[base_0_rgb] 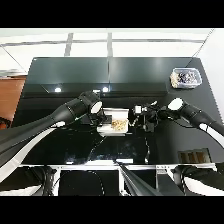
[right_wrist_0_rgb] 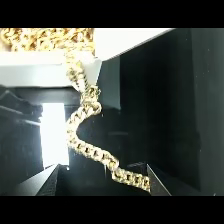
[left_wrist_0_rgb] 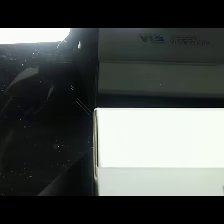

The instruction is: Fold the box and place the chain.

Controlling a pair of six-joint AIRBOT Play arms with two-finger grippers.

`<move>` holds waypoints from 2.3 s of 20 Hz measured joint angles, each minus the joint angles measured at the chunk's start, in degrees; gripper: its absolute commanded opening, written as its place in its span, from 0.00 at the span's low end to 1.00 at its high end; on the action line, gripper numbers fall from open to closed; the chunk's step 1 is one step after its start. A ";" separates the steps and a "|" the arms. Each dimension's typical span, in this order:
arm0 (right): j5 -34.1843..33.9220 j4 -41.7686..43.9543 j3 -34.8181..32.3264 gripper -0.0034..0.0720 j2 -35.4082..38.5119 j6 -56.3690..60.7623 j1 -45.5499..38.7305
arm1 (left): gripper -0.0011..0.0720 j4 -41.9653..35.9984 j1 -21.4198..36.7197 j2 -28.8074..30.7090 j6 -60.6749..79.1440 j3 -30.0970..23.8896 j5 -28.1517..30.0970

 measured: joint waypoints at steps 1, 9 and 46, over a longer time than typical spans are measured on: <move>-0.02 0.57 0.00 0.83 -0.31 0.02 -0.02 | 0.06 0.00 0.00 0.00 0.00 0.00 -0.02; -0.24 1.38 0.07 0.07 -1.09 1.64 -0.20 | 0.06 0.00 0.00 0.00 0.00 0.00 -0.02; 11.45 13.49 8.74 0.44 18.01 54.53 8.09 | 0.06 -0.28 0.00 0.00 -0.02 0.00 0.00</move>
